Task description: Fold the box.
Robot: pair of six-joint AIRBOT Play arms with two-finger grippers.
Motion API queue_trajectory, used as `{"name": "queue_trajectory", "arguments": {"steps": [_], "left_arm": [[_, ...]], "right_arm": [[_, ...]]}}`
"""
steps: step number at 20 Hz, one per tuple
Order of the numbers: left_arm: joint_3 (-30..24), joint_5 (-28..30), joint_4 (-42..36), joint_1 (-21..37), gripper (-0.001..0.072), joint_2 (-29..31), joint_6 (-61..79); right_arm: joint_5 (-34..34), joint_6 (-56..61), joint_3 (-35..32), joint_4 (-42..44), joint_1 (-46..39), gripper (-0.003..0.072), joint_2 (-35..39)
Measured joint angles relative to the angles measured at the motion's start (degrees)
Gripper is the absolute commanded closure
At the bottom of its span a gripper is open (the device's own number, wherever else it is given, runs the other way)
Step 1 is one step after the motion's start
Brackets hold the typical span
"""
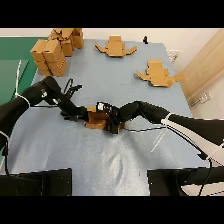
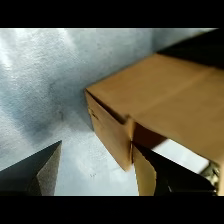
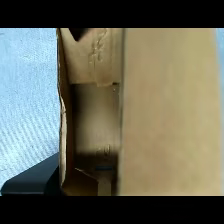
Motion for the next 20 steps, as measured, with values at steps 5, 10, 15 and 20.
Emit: {"name": "queue_trajectory", "arguments": {"steps": [5, 10, 15, 20], "left_arm": [[0.00, 9.68, 5.55, -7.43, 0.0020, 1.44, -10.78], [0.07, 13.60, 8.90, -13.90, 0.0020, 1.75, -16.20], [0.07, 13.44, 16.76, -16.26, 0.0321, 1.77, -21.03], [0.00, 11.37, 20.04, -16.76, 0.0690, 1.81, -22.56]], "right_arm": [[0.24, 0.39, -0.09, 0.11, -0.11, 0.0528, 0.00], [0.46, -0.52, 0.00, -0.15, 0.00, 0.0528, 0.00], [0.46, -0.31, 0.00, -0.13, 0.00, 0.0528, 0.00], [0.24, 0.52, -0.02, 0.52, 0.13, 0.0528, -0.04]]}}
